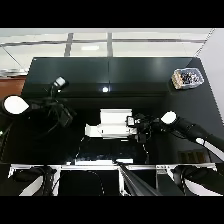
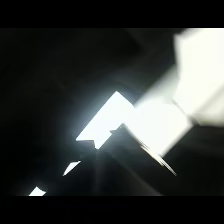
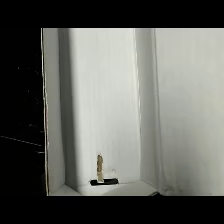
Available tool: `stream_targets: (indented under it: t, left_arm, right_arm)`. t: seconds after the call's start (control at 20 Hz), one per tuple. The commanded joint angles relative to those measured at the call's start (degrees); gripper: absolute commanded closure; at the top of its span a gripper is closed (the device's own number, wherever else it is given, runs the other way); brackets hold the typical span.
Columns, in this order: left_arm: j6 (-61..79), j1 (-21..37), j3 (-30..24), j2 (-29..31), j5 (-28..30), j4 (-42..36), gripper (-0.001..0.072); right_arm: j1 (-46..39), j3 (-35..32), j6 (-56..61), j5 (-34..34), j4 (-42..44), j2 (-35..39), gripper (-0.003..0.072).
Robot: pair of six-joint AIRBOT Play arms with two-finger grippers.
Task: Fold the box and place the chain.
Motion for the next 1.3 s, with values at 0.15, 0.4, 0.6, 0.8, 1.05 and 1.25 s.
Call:
stream_targets:
  t: [0.15,0.4,0.6,0.8,1.05,1.25]
  left_arm:
    - [27.71,-7.06,-3.67,0.79,2.21,-3.54,0.0004]
    - [31.95,-15.06,-3.63,-5.05,7.15,-1.77,0.0005]
    - [31.95,-18.82,-3.63,-8.72,10.01,-2.6,0.0005]
    - [31.93,-19.69,-3.63,-10.93,13.29,-4.96,0.0012]
    - [31.76,-19.91,-2.78,-13.66,13.31,-4.94,0.0224]
    - [31.78,-19.91,-2.14,-13.66,13.73,-5.29,0.0447]
  right_arm:
    - [-0.02,0.02,0.0,0.02,0.0,-0.04,0.056]
    - [-0.02,0.02,0.02,0.02,0.0,-0.04,0.056]
    - [-0.02,0.02,0.02,0.04,0.0,-0.04,0.056]
    - [-0.02,0.02,0.0,0.02,0.0,-0.04,0.056]
    - [-0.02,0.02,0.0,0.02,0.0,-0.04,0.056]
    - [-0.02,0.02,0.02,0.02,0.0,-0.04,0.056]
